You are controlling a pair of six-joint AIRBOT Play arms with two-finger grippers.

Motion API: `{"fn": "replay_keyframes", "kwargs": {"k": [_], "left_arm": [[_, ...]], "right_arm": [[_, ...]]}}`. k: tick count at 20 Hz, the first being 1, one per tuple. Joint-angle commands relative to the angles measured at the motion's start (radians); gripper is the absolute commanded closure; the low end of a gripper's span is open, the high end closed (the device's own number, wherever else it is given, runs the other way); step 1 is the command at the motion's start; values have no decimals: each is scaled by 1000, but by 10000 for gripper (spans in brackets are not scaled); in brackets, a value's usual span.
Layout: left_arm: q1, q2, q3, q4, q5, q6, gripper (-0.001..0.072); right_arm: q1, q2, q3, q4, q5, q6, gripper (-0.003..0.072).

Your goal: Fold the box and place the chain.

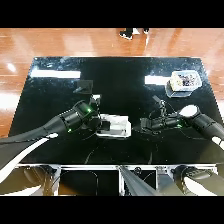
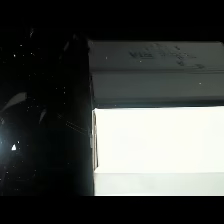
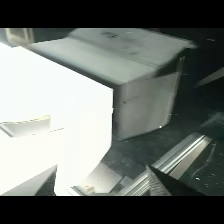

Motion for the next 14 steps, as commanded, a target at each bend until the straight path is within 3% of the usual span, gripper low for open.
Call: {"fn": "replay_keyframes", "kwargs": {"k": [1, 9, 11, 14], "left_arm": [[0, -1, 0, -3, 2, 0, 690], [0, -1, 0, -3, 3, 0, 690], [0, -1, 0, -3, 3, 0, 689], [0, -1, 0, -3, 3, 0, 689]], "right_arm": [[20, 0, 23, 19, 22, -9, -7], [220, 0, 51, -40, -166, 195, -3], [286, 0, 86, -121, -206, 296, -3], [386, 0, 145, -360, -241, 543, -3]]}}
